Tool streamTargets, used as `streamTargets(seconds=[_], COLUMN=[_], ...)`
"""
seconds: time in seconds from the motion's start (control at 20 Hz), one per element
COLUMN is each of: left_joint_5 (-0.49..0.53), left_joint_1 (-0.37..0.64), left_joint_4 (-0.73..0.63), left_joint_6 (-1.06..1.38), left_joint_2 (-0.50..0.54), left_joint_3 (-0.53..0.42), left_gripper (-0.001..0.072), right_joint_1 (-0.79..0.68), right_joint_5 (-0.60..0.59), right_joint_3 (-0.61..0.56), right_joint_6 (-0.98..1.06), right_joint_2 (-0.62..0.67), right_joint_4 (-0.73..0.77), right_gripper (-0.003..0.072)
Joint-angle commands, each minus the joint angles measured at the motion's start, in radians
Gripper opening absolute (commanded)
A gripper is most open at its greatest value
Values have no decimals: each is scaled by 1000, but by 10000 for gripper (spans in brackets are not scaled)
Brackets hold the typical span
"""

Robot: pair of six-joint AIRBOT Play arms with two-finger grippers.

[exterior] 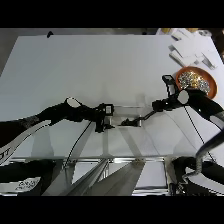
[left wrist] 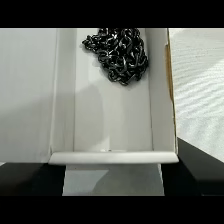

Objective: Fold the box and place the chain.

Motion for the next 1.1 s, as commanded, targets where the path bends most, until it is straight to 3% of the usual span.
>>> streamTargets(seconds=[0.0,0.1,0.15,0.4,0.7,1.05], left_joint_5=[0,0,0,0,0,0], left_joint_1=[0,0,0,0,0,0], left_joint_4=[0,0,0,0,0,0], left_joint_6=[0,0,0,0,0,0], left_joint_2=[1,0,0,1,1,1], left_joint_3=[0,0,0,0,0,0], left_gripper=[111,111,111,111,111,111], right_joint_1=[0,0,6,46,50,50], right_joint_5=[27,60,68,53,137,247], right_joint_3=[0,0,0,0,0,0], right_joint_6=[2,2,-1,-26,-50,-209], right_joint_2=[-4,-4,-4,39,296,592], right_joint_4=[3,13,11,5,21,372], right_gripper=[162,148,28,19,19,20])
